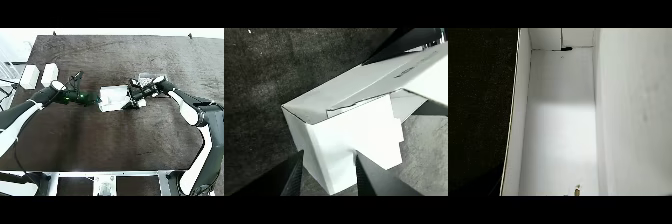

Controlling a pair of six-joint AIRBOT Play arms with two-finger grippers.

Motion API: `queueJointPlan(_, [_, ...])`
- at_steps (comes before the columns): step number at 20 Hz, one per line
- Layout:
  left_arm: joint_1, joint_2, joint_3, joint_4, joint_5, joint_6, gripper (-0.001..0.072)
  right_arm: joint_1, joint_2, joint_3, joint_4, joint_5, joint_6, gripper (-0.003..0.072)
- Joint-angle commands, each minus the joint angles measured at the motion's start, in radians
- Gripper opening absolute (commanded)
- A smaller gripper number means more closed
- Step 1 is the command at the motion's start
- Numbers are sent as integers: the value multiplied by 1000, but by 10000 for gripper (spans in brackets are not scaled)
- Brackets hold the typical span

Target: Fold the box and place the chain.

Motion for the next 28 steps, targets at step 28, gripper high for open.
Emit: queueJointPlan(28, [-130, -109, 217, 344, -36, -505, 387, 0, 0, 0, 0, 0, 0, 499])
